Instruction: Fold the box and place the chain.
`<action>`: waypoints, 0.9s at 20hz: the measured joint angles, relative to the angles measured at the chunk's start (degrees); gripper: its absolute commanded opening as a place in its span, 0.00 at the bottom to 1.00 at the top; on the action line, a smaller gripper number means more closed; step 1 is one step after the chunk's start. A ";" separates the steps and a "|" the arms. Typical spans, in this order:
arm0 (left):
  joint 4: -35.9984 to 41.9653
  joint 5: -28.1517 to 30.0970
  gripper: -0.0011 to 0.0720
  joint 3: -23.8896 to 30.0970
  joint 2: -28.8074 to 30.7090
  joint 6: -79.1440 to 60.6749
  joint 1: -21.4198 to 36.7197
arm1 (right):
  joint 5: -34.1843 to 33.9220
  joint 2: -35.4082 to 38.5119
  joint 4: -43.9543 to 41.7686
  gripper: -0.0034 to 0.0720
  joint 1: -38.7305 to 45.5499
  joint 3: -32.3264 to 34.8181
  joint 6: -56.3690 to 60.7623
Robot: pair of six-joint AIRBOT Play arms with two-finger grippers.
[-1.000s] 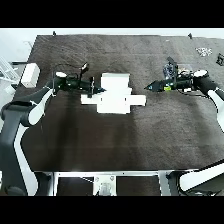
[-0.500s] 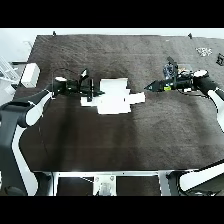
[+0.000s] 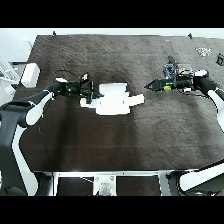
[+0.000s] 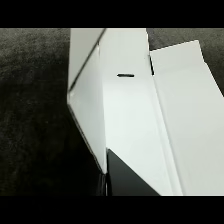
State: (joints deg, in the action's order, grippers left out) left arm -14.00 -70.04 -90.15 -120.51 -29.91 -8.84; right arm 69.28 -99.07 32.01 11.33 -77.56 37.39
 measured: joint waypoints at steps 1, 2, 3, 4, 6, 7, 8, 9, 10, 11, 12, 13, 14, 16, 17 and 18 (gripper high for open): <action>-0.26 0.00 0.04 0.00 0.00 -0.04 0.00 | 0.11 0.09 -0.79 0.41 -0.04 0.00 -0.50; -0.50 0.00 0.04 0.00 0.00 -0.09 0.00 | 0.17 0.15 -1.44 0.41 -0.11 0.02 -1.20; -0.66 0.00 0.04 0.00 0.00 -0.13 0.00 | 0.17 0.22 -2.19 0.41 -0.13 0.02 -1.92; -0.85 -0.02 0.04 -0.02 0.00 -0.15 0.00 | 0.15 0.24 -3.19 0.41 -0.15 0.02 -3.04; -1.11 -0.02 0.04 -0.02 0.00 -0.15 0.00 | 0.11 0.28 -4.55 0.41 -0.17 0.02 -6.14; -1.20 -0.02 0.04 0.00 0.00 -0.17 0.00 | -0.02 0.28 -4.96 0.40 -0.17 0.02 -8.11; -1.27 -0.04 0.04 -0.02 0.00 -0.17 0.00 | -0.37 0.28 -5.33 0.40 -0.20 0.02 -10.25; -1.38 -0.07 0.04 0.00 0.00 -0.17 0.00 | -0.76 0.28 -5.73 0.39 -0.20 0.02 -12.13; -1.40 -0.09 0.04 0.00 0.00 -0.24 0.00 | -1.20 0.31 -6.23 0.36 -0.17 0.00 -13.66; -1.42 -0.13 0.04 0.00 0.00 -0.35 0.00 | -1.18 0.37 -6.75 0.23 0.02 -0.02 -14.67; -1.49 -0.17 0.04 0.00 0.00 -0.42 0.02 | -0.92 0.66 -7.54 0.23 0.37 0.04 -15.69; -1.51 -0.20 0.04 0.00 0.00 -0.44 0.02 | -0.28 1.25 -8.37 0.23 0.70 0.46 -16.98; -1.55 -0.22 0.04 0.00 0.00 -0.46 0.07 | 0.39 2.40 -9.05 0.23 0.85 1.31 -18.58; -1.60 -0.33 0.04 0.00 0.00 -0.57 0.09 | -0.11 6.16 -10.64 0.23 0.76 4.02 -22.12; -1.64 -0.42 0.04 -0.02 0.00 -0.59 0.09 | -2.12 8.35 -11.02 0.28 0.48 5.84 -24.46; -1.64 -0.42 0.04 0.00 0.00 -0.59 0.09 | -4.76 10.71 -11.37 0.48 -0.13 7.96 -27.28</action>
